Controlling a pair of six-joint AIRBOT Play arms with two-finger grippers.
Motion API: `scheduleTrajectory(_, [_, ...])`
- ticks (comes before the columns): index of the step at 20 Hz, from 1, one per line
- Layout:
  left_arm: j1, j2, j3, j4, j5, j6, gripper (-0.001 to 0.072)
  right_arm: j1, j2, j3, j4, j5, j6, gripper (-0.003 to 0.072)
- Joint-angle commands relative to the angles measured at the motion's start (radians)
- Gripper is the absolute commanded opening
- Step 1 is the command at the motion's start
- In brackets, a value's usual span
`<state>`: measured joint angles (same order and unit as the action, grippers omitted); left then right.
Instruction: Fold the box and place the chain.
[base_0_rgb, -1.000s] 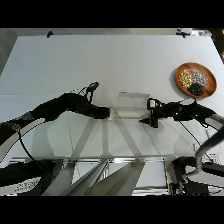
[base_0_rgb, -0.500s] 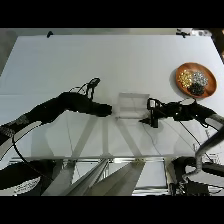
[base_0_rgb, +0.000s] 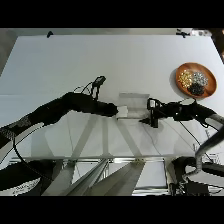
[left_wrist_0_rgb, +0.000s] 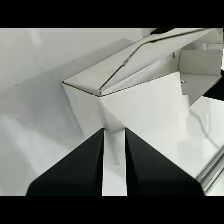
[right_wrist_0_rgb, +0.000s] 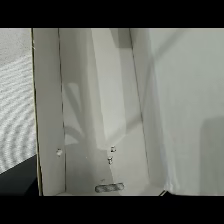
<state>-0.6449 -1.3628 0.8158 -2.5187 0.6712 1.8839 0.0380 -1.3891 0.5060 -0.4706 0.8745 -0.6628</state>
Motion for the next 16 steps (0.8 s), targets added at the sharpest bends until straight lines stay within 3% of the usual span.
scheduleTrajectory(1, [-0.005, 0.001, 0.011, 0.002, 0.006, -0.003, 0.0155, 0.0, 0.0, 0.0, 0.001, 0.0, 0.0, 0.0335])
scheduleTrajectory(6, [-0.005, -0.001, 0.011, 0.023, 0.036, -0.003, 0.017, 0.0, 0.0, 0.0, 0.001, 0.0, 0.0, 0.0335])
scheduleTrajectory(9, [-0.005, -0.001, 0.011, 0.022, 0.049, -0.004, 0.0469, 0.0, 0.0, 0.0, 0.001, 0.0, 0.0, 0.0335])
scheduleTrajectory(15, [-0.007, -0.001, 0.012, 0.024, 0.05, -0.03, 0.046, 0.0, 0.0, 0.0, 0.0, 0.0, 0.0, 0.0335])
scheduleTrajectory(16, [-0.011, -0.002, 0.015, 0.035, 0.046, -0.046, 0.0504, 0.0, 0.0, 0.0, 0.0, 0.0, 0.0, 0.0335])
